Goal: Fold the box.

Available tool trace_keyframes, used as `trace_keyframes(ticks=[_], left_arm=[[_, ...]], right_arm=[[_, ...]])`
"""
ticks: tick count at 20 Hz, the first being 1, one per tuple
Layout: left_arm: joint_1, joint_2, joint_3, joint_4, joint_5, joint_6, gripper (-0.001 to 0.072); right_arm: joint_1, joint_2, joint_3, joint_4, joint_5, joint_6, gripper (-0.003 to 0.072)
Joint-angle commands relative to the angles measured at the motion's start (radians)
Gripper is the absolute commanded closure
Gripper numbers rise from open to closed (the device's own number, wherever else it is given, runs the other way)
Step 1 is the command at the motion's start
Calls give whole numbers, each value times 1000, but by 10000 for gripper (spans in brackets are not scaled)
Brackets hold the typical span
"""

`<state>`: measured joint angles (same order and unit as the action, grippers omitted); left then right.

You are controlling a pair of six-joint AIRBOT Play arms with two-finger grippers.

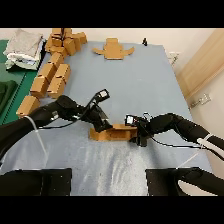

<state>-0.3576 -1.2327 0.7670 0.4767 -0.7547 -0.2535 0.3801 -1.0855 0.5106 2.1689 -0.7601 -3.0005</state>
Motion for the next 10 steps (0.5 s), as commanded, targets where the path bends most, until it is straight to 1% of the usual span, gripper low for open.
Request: trace_keyframes(ticks=[1, 2, 3, 4, 6, 7, 8, 9, 10], left_arm=[[62, 111, 1, 267, -130, -459, 165], [76, 131, 1, 272, -206, -534, 300], [79, 142, 1, 271, -282, -572, 615], [74, 143, 0, 258, -346, -597, 698], [32, 129, -1, 190, -428, -735, 699], [-5, 117, -2, 143, -426, -779, 699], [-45, 101, -2, 95, -399, -791, 699], [-85, 83, -2, 53, -347, -791, 698], [-120, 63, -2, 14, -272, -790, 699]], right_arm=[[0, 0, -1, 0, 0, 0, 86], [0, 0, -1, 0, 0, 0, 87], [0, 0, -1, 0, 0, 0, 87], [0, 0, -1, 0, 0, 0, 87], [0, 0, -1, 0, 0, 0, 86], [0, 0, -1, 0, 0, 0, 87], [0, 0, -1, 0, 0, 0, 86], [0, 0, -1, 0, 0, 0, 87], [0, 0, -1, 0, 0, 0, 86]])
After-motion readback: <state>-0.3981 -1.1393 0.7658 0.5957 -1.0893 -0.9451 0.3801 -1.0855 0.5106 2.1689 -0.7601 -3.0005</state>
